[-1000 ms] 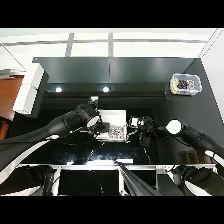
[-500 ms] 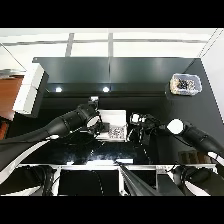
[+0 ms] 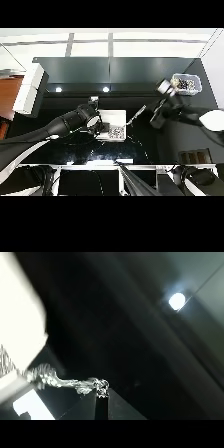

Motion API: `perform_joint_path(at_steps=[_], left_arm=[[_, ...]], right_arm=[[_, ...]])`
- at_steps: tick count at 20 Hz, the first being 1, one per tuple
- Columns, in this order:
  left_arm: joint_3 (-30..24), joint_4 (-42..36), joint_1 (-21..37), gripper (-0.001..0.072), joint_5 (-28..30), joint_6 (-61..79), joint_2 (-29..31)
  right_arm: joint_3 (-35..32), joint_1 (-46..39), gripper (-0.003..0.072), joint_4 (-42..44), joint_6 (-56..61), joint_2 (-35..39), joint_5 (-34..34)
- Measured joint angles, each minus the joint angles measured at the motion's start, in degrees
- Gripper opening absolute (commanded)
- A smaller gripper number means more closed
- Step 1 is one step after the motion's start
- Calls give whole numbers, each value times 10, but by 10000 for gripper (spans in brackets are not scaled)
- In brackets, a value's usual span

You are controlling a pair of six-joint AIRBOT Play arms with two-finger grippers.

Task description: Fold the box and place the chain.

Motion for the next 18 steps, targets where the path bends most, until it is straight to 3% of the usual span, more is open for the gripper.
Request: perform_joint_path(at_steps=[8,18], left_arm=[[0,-1,0,32,0,0,0],[0,-2,0,32,0,0,0]], right_arm=[[190,-27,22,37,101,30,91],[223,6,23,248,133,-2,144]])
